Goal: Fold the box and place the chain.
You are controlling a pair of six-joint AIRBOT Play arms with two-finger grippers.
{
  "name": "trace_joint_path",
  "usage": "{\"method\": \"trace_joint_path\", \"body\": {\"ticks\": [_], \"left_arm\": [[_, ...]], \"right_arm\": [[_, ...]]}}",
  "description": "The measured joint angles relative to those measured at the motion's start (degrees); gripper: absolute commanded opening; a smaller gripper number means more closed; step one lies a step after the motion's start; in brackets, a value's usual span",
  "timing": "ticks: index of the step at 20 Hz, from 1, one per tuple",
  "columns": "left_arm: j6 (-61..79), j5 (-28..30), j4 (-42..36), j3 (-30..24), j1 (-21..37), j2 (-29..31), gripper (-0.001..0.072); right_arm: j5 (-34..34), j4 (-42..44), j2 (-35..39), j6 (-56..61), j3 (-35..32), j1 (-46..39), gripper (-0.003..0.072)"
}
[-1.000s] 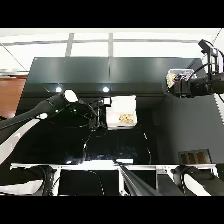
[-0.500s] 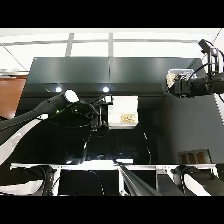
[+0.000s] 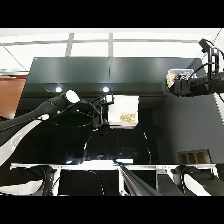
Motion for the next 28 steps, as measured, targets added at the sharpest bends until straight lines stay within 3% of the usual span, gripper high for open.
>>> {"method": "trace_joint_path", "body": {"ticks": [2,3,4,6,7,8,14,18,24,28], "left_arm": [[1.46,0.42,0.02,0.00,-1.01,0.00,0.0680],[1.99,0.44,0.07,0.00,-1.36,0.00,0.0607],[2.34,0.83,0.11,0.00,-1.55,0.00,0.0485],[2.82,1.36,0.28,0.00,-1.77,0.00,0.0439],[2.93,1.49,0.39,0.00,-1.81,0.00,0.0391],[3.08,1.62,0.44,0.00,-1.88,0.00,0.0392],[3.37,3.15,0.76,0.02,-1.95,0.02,0.0392],[3.43,3.37,0.90,0.04,-1.95,0.02,0.0392],[3.43,3.56,0.96,0.04,-1.97,0.02,0.0392],[3.43,3.56,1.05,0.04,-2.01,0.04,0.0392]], "right_arm": [[-1.16,0.00,-0.04,0.00,-0.28,0.09,0.0262],[-2.36,0.00,-0.09,0.00,-0.81,0.22,0.0261],[-3.78,-0.07,-0.26,0.00,-1.44,0.33,0.0262],[-6.84,-0.13,-1.38,-0.07,-2.49,0.81,0.0267],[-8.59,-0.07,-2.45,-0.04,-2.86,1.33,0.0496],[-10.80,0.35,-3.67,-0.13,-3.10,2.01,0.0699],[-20.92,8.70,-14.93,-10.34,-3.39,9.73,0.0700],[-17.40,10.14,-18.45,-25.42,-3.39,13.42,0.0700],[-8.35,10.38,-17.00,-42.47,-4.24,14.27,0.0700],[-10.29,17.44,-16.28,-55.30,-9.64,14.51,0.0700]]}}
